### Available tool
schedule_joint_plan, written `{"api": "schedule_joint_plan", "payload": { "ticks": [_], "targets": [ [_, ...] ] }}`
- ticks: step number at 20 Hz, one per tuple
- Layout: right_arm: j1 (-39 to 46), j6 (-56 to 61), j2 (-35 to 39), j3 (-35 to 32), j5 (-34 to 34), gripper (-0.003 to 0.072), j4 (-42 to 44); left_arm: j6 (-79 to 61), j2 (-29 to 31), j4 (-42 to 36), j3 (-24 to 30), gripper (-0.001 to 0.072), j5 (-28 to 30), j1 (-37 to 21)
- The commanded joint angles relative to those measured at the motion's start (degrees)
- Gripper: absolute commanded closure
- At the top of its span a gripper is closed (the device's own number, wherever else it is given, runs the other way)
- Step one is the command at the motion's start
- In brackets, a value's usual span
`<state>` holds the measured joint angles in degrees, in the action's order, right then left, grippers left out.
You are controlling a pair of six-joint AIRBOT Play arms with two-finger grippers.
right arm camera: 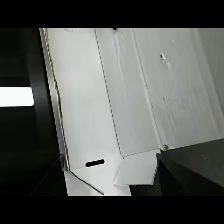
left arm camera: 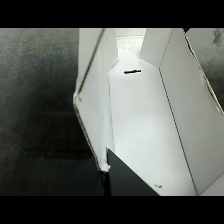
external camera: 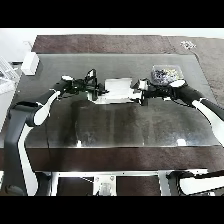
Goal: Fold the box and place the chain.
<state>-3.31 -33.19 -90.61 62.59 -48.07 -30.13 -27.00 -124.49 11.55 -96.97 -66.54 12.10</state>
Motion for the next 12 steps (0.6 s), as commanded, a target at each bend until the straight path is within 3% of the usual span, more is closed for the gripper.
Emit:
{"api": "schedule_joint_plan", "payload": {
  "ticks": [1,4,12],
  "targets": [
    [0.7,-2.1,-1.0,1.2,-1.1,-0.0007,-0.1,0.0,0.0,0.0,0.0,0.0687,0.0,0.0],
    [1.0,-2.4,-3.3,3.2,-1.9,-0.0007,-0.6,0.0,0.0,0.0,0.0,0.0687,0.0,0.0],
    [3.6,-0.3,-9.3,11.2,-11.9,-0.0007,-0.8,0.0,0.0,0.0,0.0,0.0687,0.0,0.0]
  ]
}}
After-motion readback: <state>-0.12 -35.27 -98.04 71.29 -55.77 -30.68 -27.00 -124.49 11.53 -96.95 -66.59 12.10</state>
